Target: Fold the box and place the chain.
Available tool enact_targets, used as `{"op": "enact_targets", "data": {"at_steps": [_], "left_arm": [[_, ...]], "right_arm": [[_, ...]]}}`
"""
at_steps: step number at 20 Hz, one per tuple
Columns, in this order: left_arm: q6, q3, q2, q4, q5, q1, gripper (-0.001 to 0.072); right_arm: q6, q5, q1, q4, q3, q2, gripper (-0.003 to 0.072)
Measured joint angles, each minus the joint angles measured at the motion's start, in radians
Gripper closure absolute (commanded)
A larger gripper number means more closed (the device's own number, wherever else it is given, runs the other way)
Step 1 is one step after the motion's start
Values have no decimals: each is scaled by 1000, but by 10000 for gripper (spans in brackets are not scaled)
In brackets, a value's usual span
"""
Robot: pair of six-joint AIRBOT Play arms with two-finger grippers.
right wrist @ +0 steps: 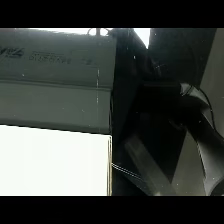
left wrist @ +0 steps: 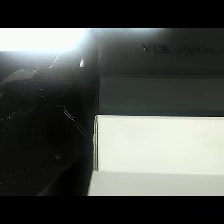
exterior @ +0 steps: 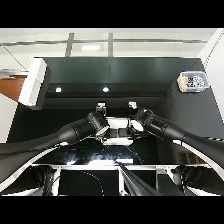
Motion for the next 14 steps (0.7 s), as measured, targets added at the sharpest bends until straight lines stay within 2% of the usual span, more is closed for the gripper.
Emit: {"op": "enact_targets", "data": {"at_steps": [2,3,5,6,14], "left_arm": [[0,0,0,0,0,0,680],[1,0,0,0,0,0,680],[2,0,0,0,0,0,680],[2,0,0,0,0,0,680],[3,0,0,0,0,0,680]], "right_arm": [[-2,-3,0,0,0,-1,636],[-3,-5,0,1,0,-1,564],[-10,-14,0,3,-1,-3,342],[-10,-22,0,5,-1,-2,300],[-22,-14,0,15,6,8,300]]}}
